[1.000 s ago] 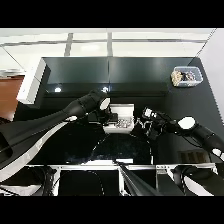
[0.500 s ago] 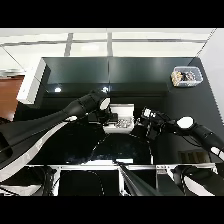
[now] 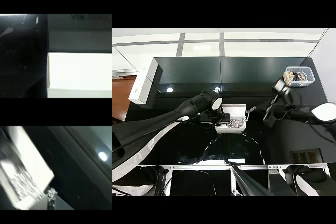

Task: Fold the box and place the chain.

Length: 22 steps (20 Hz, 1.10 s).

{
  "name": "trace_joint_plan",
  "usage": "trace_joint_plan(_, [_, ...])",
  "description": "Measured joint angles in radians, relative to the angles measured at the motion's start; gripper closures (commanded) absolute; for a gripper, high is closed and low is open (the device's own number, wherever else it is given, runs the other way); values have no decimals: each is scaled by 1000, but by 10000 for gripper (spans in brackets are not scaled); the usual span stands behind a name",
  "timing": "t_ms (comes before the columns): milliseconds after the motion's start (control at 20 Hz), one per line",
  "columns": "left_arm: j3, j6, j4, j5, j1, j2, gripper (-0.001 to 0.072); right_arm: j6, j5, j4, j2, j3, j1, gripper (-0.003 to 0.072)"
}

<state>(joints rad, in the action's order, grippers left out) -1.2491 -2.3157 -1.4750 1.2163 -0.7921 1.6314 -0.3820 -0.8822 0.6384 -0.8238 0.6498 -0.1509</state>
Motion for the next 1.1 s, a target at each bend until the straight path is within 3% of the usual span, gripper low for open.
trace_joint_plan(200, [0, 0, 0, -1, 0, 0, 675, -128, -159, -138, 64, 160, 13, 657])
trace_joint_plan(500, [0, 0, 0, -2, 0, 0, 675, -188, -206, -362, 69, 228, 15, 657])
trace_joint_plan(900, [0, 0, 0, -2, 0, 0, 675, -267, -182, -219, -64, 101, -76, 647])
trace_joint_plan(950, [0, 0, 0, -1, 0, 0, 675, -270, -177, -190, -82, 84, -82, 520])
trace_joint_plan(1000, [0, 0, 0, -1, 0, 0, 675, -273, -168, -167, -97, 73, -85, 341])
trace_joint_plan(1100, [0, 0, 0, -1, 0, 0, 675, -274, -146, -137, -115, 60, -90, 336])
